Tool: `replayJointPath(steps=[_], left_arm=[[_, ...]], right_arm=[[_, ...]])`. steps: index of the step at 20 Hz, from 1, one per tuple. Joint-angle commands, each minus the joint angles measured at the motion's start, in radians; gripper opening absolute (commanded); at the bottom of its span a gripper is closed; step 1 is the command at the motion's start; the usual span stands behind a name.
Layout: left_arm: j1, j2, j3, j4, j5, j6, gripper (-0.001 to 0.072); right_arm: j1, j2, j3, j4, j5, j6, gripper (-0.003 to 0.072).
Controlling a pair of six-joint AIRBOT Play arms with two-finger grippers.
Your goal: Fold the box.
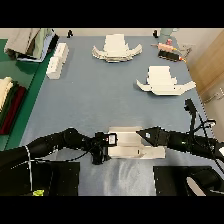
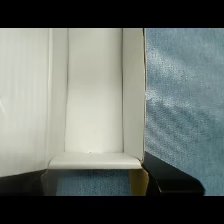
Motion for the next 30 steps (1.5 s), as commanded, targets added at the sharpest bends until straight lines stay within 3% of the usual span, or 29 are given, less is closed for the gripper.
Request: replayJointPath(steps=[1, 7, 10, 14, 15, 16, 19, 25, 30], left_arm=[[0.0, -0.007, -0.001, 0.01, 0.007, -0.007, 0.047], [0.0, -0.007, -0.001, 0.009, 0.007, -0.007, 0.0471], [0.0, -0.007, -0.001, 0.009, 0.007, -0.006, 0.047], [0.0, -0.007, 0.0, 0.008, 0.008, -0.006, 0.047], [0.0, -0.007, -0.001, 0.008, 0.008, -0.006, 0.0471], [0.0, -0.007, 0.0, 0.008, 0.008, -0.006, 0.047], [0.0, -0.007, 0.0, 0.008, 0.008, -0.006, 0.0471], [0.0, -0.007, -0.001, 0.008, 0.008, -0.006, 0.047], [0.0, -0.007, -0.001, 0.008, 0.008, -0.006, 0.047]], right_arm=[[-0.001, 0.0, 0.001, -0.005, 0.0, 0.002, 0.0711], [0.0, -0.005, 0.0, -0.018, 0.015, 0.002, 0.0681], [0.016, -0.084, 0.0, -0.021, 0.085, -0.003, 0.0677], [0.054, -0.259, 0.001, 0.055, 0.045, -0.178, 0.0125], [0.054, -0.31, 0.001, 0.097, 0.045, -0.262, 0.0043], [0.054, -0.362, 0.001, 0.143, 0.043, -0.351, 0.0013], [0.054, -0.512, 0.03, 0.197, -0.024, -0.483, 0.0003], [0.054, -0.771, 0.189, 0.01, -0.055, -0.525, 0.0003], [0.084, -0.885, 0.198, -0.026, -0.061, -0.602, 0.0003]])
